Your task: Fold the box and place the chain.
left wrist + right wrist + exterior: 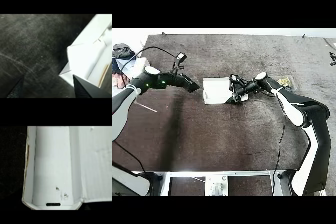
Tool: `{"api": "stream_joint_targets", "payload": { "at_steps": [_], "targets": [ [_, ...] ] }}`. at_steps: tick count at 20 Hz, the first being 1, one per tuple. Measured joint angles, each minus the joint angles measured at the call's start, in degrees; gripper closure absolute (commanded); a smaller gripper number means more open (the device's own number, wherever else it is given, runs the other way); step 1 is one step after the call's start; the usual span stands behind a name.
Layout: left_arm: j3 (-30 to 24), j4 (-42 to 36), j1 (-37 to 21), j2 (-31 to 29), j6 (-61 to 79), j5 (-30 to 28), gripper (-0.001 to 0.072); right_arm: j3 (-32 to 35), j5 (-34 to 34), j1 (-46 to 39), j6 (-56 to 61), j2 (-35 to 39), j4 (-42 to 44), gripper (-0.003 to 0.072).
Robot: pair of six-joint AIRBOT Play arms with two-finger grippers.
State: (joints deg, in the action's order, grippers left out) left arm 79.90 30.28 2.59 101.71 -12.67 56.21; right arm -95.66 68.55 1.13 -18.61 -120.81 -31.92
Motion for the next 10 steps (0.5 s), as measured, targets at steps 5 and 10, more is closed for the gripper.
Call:
{"api": "stream_joint_targets", "payload": {
  "at_steps": [5,10],
  "targets": [
    [3.1,-1.5,-3.8,4.4,15.7,11.8,-0.0011,0.0,0.0,0.0,0.0,0.0,0.0,0.0314],
    [3.5,-1.1,-1.9,5.5,28.2,13.7,-0.0011,0.0,0.0,0.0,0.0,0.0,0.0,0.0313]
  ]
}}
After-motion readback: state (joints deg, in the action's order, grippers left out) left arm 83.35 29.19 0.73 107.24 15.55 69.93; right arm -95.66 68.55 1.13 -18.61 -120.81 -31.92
